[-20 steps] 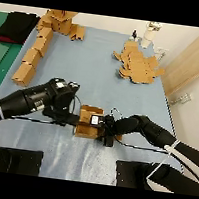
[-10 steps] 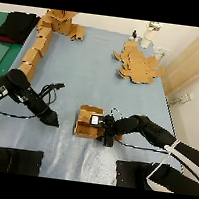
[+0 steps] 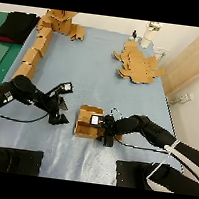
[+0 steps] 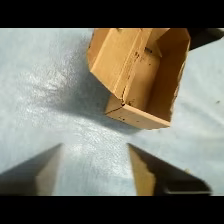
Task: Fold the box.
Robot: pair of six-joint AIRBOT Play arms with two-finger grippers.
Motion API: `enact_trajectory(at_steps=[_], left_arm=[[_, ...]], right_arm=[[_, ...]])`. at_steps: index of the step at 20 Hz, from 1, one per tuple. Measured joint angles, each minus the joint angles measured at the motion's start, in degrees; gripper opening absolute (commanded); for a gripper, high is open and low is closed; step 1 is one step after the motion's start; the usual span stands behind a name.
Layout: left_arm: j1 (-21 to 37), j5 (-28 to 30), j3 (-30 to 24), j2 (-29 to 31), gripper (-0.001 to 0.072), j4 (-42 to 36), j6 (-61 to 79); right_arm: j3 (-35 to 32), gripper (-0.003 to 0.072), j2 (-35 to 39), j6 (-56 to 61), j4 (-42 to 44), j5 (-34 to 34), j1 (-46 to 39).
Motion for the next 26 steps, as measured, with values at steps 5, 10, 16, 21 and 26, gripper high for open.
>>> enact_trajectory(at_steps=[5, 10, 16, 21, 26], left_arm=[[-1.8, 4.8, -8.2, 0.3, 0.0701, -7.2, 16.7], [-3.4, 8.0, -11.7, 1.2, 0.0702, -16.0, 25.5], [-7.8, 10.9, -12.4, 1.2, 0.0701, -18.4, 28.9], [-9.5, 12.3, -12.1, -1.0, 0.0702, -18.8, 29.9], [-11.0, 13.3, -10.5, -3.1, 0.0702, -18.9, 30.7]], right_arm=[[0.0, 0.0516, 0.0, 0.0, -0.1, 0.0, 0.0], [0.0, 0.0516, 0.0, 0.0, -0.2, 0.0, 0.0], [0.0, 0.0516, 0.0, 0.0, -0.2, 0.0, 0.0], [0.0, 0.0516, 0.0, 0.0, -0.2, 0.0, 0.0], [0.0, 0.0516, 0.0, 0.0, -0.2, 0.0, 0.0]])
